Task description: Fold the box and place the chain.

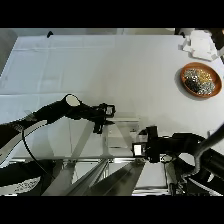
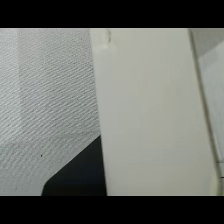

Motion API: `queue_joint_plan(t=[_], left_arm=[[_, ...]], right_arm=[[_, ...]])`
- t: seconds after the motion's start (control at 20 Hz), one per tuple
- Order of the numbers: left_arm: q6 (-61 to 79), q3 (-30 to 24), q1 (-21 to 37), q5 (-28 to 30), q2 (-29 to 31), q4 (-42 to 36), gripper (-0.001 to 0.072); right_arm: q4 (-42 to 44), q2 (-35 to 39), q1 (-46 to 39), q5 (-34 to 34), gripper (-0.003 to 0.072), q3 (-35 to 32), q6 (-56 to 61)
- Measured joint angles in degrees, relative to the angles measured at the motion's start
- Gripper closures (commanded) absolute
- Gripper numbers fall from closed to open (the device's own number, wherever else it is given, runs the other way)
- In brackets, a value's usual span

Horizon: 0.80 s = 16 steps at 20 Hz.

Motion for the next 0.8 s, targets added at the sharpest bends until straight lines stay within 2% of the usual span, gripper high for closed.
queue_joint_plan(t=[0.35, 0.8], left_arm=[[0.00, 0.00, 0.00, 0.00, 0.00, 0.00, 0.0699], [0.00, 0.00, 0.00, 0.00, 0.00, 0.00, 0.0699]], right_arm=[[-2.01, -0.04, 3.10, -6.23, 0.0034, -2.36, 7.34], [-5.22, -1.36, 3.48, -7.98, 0.0035, -3.04, 10.10]])
